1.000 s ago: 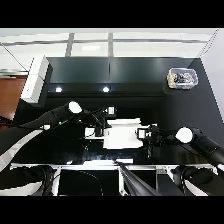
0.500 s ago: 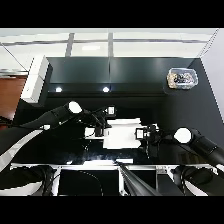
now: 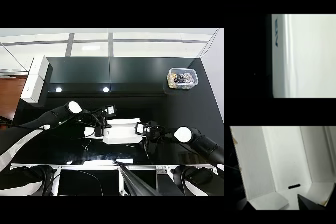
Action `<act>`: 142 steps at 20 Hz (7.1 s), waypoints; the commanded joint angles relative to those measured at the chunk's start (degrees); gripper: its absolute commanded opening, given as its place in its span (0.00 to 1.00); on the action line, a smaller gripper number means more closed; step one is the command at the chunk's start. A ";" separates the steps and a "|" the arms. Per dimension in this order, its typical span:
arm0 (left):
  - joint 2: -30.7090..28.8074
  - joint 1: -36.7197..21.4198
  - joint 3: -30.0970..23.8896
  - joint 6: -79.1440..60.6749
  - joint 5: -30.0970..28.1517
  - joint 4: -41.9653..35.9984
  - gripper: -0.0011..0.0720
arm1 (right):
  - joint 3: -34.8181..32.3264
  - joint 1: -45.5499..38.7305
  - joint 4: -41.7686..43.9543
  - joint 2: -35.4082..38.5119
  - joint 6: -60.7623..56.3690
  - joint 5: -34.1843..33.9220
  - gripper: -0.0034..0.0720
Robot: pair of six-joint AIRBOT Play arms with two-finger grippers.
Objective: Fold the box and place the chain.
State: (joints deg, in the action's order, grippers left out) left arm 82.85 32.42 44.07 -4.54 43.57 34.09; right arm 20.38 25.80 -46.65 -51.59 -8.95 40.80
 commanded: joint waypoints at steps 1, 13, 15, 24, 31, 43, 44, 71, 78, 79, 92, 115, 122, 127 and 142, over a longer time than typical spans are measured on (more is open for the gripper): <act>-0.04 -0.02 0.04 0.00 0.13 -0.04 0.05 | 2.56 0.00 0.11 0.04 -1.40 0.26 0.89; -0.04 0.00 0.04 -0.02 0.15 -0.02 0.05 | 4.96 -0.96 0.31 0.04 -1.31 -3.56 0.89; -0.04 0.02 0.04 -0.33 0.13 0.00 0.05 | 4.96 -1.51 1.20 0.04 -1.03 -1.62 0.89; -1.05 0.02 0.04 -3.17 0.50 1.90 0.05 | 4.96 -3.78 4.31 0.02 2.93 0.17 0.89; -1.42 0.02 0.02 -4.31 0.35 2.93 0.05 | 4.96 -6.27 6.49 -1.57 9.97 0.07 0.89; -1.42 0.02 0.04 -4.28 0.35 2.97 0.05 | 6.14 -7.63 16.37 -3.58 18.95 1.86 0.89; -1.42 0.02 0.04 -4.28 0.35 2.97 0.05 | 6.14 -7.52 16.44 -3.89 18.93 3.87 0.89; -1.42 0.00 0.02 -4.22 0.35 2.97 0.05 | 3.52 -4.98 15.98 -13.70 27.78 0.55 0.89; -1.42 0.00 0.02 -4.02 0.33 2.95 0.05 | 3.67 -4.96 16.02 -13.86 27.15 0.07 0.89; -1.42 0.00 0.02 -4.02 0.31 2.95 0.05 | 3.67 -4.96 16.15 -13.86 26.93 -0.20 0.89; -1.42 0.00 0.02 -4.02 0.13 2.95 0.05 | 3.69 -2.47 13.86 -14.21 23.71 -3.78 0.89; -3.85 -0.42 0.04 -3.13 0.35 4.55 0.46 | 3.69 -2.49 14.01 -14.21 23.52 -3.98 0.63; -18.05 -5.86 0.04 19.37 9.18 23.17 0.79 | 3.69 -2.47 13.79 -14.21 23.52 -3.93 0.63; -23.39 -6.60 -0.24 37.99 23.82 21.29 0.64 | 3.69 -2.49 13.81 -14.21 23.52 -3.93 0.63; -15.37 -2.40 -8.94 20.04 -6.78 -27.91 0.05 | 3.69 -2.47 13.81 -14.21 23.50 -3.93 0.63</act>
State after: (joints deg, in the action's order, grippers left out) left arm 65.12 29.82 35.57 21.15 45.32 13.28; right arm 24.12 23.29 -32.86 -65.78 14.55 36.84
